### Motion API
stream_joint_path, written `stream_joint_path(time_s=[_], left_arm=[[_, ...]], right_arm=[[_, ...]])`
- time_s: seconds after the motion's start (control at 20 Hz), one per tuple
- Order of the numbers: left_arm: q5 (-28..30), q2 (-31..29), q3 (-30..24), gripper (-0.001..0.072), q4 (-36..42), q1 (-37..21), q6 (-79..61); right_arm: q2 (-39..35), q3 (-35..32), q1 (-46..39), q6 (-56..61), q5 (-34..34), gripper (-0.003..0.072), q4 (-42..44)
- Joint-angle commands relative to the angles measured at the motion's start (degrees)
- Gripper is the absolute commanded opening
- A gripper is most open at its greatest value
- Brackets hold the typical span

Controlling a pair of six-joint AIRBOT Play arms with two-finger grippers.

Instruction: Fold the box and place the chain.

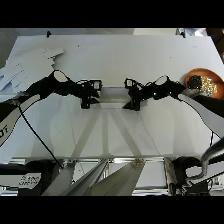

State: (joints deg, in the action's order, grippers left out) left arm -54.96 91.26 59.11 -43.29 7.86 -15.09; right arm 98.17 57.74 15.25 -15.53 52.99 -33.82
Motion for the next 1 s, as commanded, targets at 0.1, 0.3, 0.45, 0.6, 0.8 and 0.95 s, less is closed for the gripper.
stream_joint_path(time_s=[0.1,0.3,0.45,0.6,0.8,0.95], left_arm=[[0.1,0.1,0.0,0.001,2.8,0.1,-0.2],[-0.1,0.1,0.0,0.0022,5.6,0.1,-0.6],[-1.1,0.1,0.0,0.0186,5.6,0.1,-0.6],[-1.7,0.1,0.0,0.0357,5.6,0.1,-0.5],[-1.4,0.1,0.0,0.0419,5.5,0.0,-0.5],[-1.5,0.1,0.0,0.0413,5.5,-0.1,-0.5]], right_arm=[[0.0,0.0,0.0,0.0,0.0,0.0516,0.0],[0.0,0.0,0.0,0.0,0.0,0.0516,0.0],[0.0,0.0,0.0,0.0,0.0,0.0516,0.0],[0.0,0.0,0.0,0.0,0.0,0.0516,0.0],[0.0,0.0,0.0,0.0,0.0,0.0516,0.0],[0.0,0.0,0.0,0.0,0.0,0.0516,0.0]])
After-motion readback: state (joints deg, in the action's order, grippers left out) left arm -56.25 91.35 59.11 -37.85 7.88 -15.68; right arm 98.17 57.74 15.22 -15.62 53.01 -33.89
